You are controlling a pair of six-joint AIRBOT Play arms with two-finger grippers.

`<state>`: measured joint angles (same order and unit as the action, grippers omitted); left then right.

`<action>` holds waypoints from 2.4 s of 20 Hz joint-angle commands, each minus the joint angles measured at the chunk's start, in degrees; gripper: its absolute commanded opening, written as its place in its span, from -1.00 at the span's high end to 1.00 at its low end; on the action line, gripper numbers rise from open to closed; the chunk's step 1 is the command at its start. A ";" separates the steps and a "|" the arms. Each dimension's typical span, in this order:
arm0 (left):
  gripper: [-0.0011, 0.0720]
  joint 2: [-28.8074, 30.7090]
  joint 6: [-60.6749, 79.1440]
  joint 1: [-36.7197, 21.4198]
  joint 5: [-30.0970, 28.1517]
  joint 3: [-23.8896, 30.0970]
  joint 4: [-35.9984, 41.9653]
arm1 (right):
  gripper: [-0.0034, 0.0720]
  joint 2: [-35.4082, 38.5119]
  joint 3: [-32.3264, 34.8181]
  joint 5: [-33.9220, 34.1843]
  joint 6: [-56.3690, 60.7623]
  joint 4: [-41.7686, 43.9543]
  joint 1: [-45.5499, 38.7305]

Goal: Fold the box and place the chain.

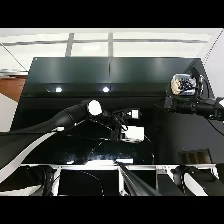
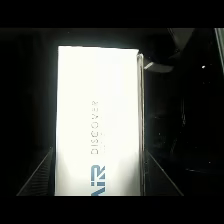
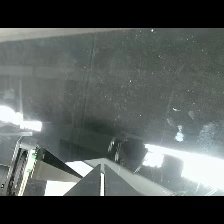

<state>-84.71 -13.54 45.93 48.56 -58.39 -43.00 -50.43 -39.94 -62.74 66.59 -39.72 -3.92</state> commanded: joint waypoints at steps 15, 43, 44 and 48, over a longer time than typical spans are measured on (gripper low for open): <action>-0.76 -2.58 -7.74 4.00 -8.33 1.46 -7.34 | 0.83 0.04 -0.04 0.26 0.00 -0.07 0.00; -0.36 -33.77 -47.58 -65.75 0.68 -47.30 -27.10 | 0.83 0.02 -0.04 2.64 3.30 -1.95 0.00; -0.97 -34.14 -47.69 -65.46 0.50 -47.34 -27.96 | 0.83 0.04 -0.04 2.62 3.30 -1.95 0.00; -0.99 -34.10 -49.16 -64.24 11.65 -54.80 -33.94 | 0.83 0.04 -0.04 2.05 3.56 -1.95 0.00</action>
<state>-118.13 -61.12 -18.74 52.60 -108.47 -73.08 -50.43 -39.94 -60.25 69.89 -41.67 -3.92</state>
